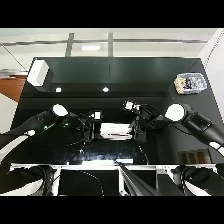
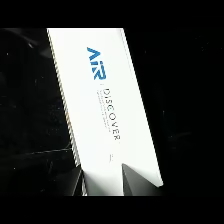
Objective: Fold the box and place the chain.
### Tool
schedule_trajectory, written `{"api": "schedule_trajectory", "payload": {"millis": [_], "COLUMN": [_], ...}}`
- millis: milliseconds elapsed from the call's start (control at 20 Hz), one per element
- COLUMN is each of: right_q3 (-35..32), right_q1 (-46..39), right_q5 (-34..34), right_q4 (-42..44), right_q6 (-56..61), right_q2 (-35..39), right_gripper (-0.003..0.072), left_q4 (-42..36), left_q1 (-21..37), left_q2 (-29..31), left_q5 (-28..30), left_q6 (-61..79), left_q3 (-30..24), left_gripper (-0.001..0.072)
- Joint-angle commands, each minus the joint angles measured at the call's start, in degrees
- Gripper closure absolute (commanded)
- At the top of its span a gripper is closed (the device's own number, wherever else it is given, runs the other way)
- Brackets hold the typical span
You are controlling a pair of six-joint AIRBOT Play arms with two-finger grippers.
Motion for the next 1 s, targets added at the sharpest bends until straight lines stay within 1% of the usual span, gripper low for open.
{"api": "schedule_trajectory", "payload": {"millis": [0,100,150,200,950], "right_q3": [0.0,0.0,0.0,0.0,-0.5], "right_q1": [0.0,0.0,0.0,0.0,0.0], "right_q5": [0.7,0.7,0.7,0.7,-0.4], "right_q4": [-0.2,-0.2,-0.2,-0.2,-0.3], "right_q6": [0.0,0.1,0.1,0.1,2.9], "right_q2": [0.0,0.0,0.0,0.0,-0.8], "right_gripper": [0.0410,0.0409,0.0357,0.0245,0.0249], "left_q4": [0.2,0.2,0.2,0.2,0.2], "left_q1": [0.0,0.0,0.0,0.0,0.0], "left_q2": [0.0,0.0,0.0,0.0,0.0], "left_q5": [0.0,0.0,0.0,0.0,0.0], "left_q6": [0.0,0.0,0.0,0.0,0.0], "left_q3": [0.0,0.0,0.0,0.0,0.0], "left_gripper": [0.0229,0.0229,0.0229,0.0229,0.0229]}}
